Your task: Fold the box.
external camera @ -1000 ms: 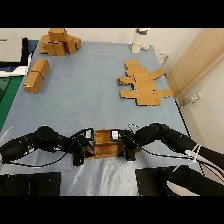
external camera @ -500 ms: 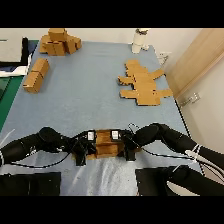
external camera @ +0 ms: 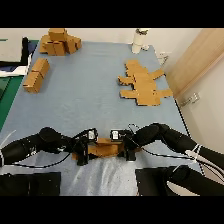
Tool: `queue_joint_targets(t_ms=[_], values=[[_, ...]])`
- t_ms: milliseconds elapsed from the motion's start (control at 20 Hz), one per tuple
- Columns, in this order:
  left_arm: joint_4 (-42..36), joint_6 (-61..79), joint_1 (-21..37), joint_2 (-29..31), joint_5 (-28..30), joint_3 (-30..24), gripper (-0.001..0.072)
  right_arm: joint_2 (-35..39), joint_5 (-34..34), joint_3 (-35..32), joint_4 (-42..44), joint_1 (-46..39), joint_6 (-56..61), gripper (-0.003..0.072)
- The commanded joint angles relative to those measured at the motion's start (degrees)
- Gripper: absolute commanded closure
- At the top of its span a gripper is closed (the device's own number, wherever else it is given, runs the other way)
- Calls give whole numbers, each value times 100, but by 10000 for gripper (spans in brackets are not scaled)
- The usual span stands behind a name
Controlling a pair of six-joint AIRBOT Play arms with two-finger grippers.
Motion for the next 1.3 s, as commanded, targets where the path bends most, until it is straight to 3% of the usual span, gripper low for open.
queue_joint_targets(t_ms=[0, 100, 150, 200, 250, 450, 600, 700, 850, 1000, 1250], values=[[-52, -26, -9, -2, -48, 4, 117, -2, 0, 0, 17, -2, 9, 189], [72, -144, 9, 11, 61, 4, 121, -2, 0, 0, 17, -2, 9, 189], [334, -516, 42, 63, 140, 7, 286, -2, 0, 0, 17, -2, 9, 189], [778, -984, 85, 168, 195, 7, 586, -2, 0, 0, 17, -2, 9, 189], [1325, -1556, 151, 326, 188, 7, 691, -2, 0, 0, 17, -2, 9, 189], [3512, -4924, 688, 1576, -79, 7, 696, -2, 0, 0, 17, -2, 9, 189], [4994, -8795, 1364, 2977, -999, 2, 697, -2, 0, 0, 17, -2, 9, 189], [5925, -11324, 1875, 3569, -1781, -162, 697, -2, 0, 0, 17, -2, 9, 189], [5136, -10994, 2028, 3617, -2181, -717, 698, -2, 2, 0, 17, -2, 9, 189], [4509, -10810, 1598, 3366, -1639, -1082, 698, 0, 2, 0, 17, -2, 9, 189], [3880, -10826, 577, 2817, -640, -1091, 699, -2, 0, 0, 17, -2, 9, 189]])
